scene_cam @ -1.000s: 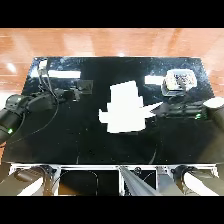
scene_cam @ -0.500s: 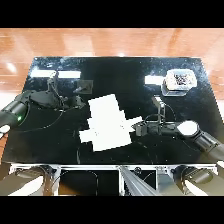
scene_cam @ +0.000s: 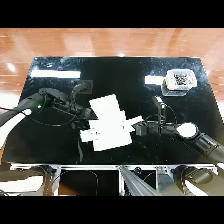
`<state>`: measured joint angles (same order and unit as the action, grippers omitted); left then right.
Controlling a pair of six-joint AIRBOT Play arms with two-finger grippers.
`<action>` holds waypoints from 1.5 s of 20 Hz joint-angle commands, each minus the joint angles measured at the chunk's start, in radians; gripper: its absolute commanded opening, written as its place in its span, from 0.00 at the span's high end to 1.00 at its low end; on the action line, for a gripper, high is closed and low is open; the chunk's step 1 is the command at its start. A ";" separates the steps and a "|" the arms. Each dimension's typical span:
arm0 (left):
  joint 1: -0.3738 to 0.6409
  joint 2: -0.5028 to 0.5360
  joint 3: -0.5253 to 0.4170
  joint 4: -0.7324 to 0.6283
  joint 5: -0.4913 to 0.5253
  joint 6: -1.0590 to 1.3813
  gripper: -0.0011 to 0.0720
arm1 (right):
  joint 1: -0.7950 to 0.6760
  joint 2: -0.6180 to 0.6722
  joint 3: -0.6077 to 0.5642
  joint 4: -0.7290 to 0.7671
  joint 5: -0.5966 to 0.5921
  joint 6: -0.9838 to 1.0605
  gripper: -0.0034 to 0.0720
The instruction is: Fold the box and place the chain.
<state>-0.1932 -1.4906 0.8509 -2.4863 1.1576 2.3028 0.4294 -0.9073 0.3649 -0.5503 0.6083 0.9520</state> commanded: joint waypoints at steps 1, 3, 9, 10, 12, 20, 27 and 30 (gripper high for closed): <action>-0.027 -0.061 0.004 -0.124 0.074 0.211 0.14 | 0.001 0.001 0.000 0.000 -0.003 0.017 0.92; -0.027 -0.080 0.004 -0.178 0.102 0.296 0.14 | 0.001 0.001 0.000 0.000 -0.002 0.018 0.92; -0.024 -0.091 0.004 -0.180 0.097 0.340 0.33 | 0.001 0.000 0.000 -0.001 0.020 0.018 0.92; -0.024 -0.091 0.004 -0.174 0.087 0.341 0.42 | 0.001 0.001 0.000 -0.001 0.020 0.018 0.92; -0.024 -0.091 0.004 -0.165 0.068 0.342 0.81 | 0.001 0.001 0.000 -0.001 0.023 0.018 0.92; -0.032 -0.091 0.106 -0.151 0.150 0.530 0.96 | -0.153 0.001 0.101 -0.203 0.158 0.075 0.01; -0.141 -0.048 0.167 0.002 0.027 0.699 0.96 | -0.472 0.001 0.409 -0.601 0.514 0.121 0.01; -0.235 -0.042 0.167 0.035 -0.078 0.699 0.96 | -0.471 0.001 0.455 -0.710 0.501 0.121 0.01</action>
